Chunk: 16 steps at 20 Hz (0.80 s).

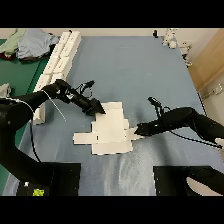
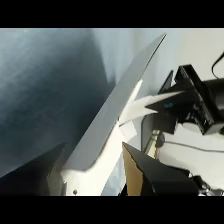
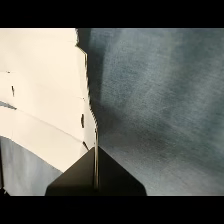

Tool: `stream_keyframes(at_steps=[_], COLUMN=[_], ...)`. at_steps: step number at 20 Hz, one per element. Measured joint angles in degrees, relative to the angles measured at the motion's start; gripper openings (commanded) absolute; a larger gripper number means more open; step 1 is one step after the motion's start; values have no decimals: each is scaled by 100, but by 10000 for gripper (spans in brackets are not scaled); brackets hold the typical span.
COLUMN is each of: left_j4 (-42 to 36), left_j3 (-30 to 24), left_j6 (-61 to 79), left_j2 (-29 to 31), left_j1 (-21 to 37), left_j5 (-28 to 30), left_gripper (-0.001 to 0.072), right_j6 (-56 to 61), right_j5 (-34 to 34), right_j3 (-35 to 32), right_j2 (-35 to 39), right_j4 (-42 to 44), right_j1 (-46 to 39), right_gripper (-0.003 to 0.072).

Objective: Fold the box.

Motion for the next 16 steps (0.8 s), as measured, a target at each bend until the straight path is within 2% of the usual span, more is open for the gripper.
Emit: stream_keyframes(at_steps=[1,2,3,10,11,12,15,16], left_j4=[4,52,120,474,494,516,542,546], left_j3=[26,48,63,105,109,109,109,109], left_j6=[59,101,122,184,190,221,299,326], left_j2=[-15,-28,-35,-55,-57,-57,-57,-57], left_j1=[-24,-57,-81,-142,-142,-142,-142,-142], left_j5=[-87,-179,-258,-503,-518,-531,-555,-546], left_gripper=[480,297,241,228,108,61,60,15], right_j6=[0,-2,-2,-2,-2,-2,-2,-2], right_j5=[0,-2,-2,-9,-9,-9,-7,-7], right_j3=[0,0,0,0,0,0,0,0], right_j2=[0,0,0,0,0,0,0,-2], right_j4=[0,0,0,0,0,0,2,2], right_j1=[0,0,0,7,7,7,9,9], right_gripper=[0,0,0,0,0,0,0,0])
